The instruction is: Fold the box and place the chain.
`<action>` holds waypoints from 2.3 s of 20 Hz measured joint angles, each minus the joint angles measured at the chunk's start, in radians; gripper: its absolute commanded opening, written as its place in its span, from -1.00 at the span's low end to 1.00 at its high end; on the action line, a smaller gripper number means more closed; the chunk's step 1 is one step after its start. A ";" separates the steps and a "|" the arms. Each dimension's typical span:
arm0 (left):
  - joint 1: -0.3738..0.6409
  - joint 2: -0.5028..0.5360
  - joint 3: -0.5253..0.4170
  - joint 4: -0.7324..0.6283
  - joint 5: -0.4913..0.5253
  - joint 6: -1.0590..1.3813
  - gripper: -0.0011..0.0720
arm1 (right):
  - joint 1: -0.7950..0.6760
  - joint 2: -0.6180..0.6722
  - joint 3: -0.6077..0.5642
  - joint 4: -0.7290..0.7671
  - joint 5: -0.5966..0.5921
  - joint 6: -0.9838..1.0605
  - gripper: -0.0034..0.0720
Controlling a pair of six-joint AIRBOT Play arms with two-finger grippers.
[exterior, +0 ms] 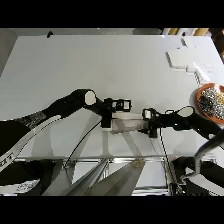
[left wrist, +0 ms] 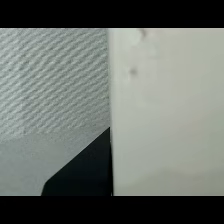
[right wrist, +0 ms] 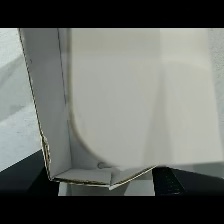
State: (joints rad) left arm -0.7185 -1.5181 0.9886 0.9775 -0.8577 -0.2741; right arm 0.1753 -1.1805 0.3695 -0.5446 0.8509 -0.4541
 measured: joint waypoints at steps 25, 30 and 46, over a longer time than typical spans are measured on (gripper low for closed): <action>0.013 0.040 -0.001 0.051 -0.059 -0.003 0.53 | 0.001 -0.001 -0.002 -0.004 0.014 0.000 0.00; 0.032 0.085 -0.001 0.107 -0.127 -0.003 0.85 | 0.001 -0.001 -0.002 0.000 0.007 0.002 0.01; 0.039 0.153 -0.001 0.197 -0.275 -0.145 0.11 | 0.000 -0.001 -0.001 -0.061 0.003 0.004 0.30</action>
State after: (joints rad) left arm -0.6796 -1.3647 0.9878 1.1748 -1.1328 -0.4187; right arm 0.1757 -1.1812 0.3683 -0.6052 0.8539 -0.4503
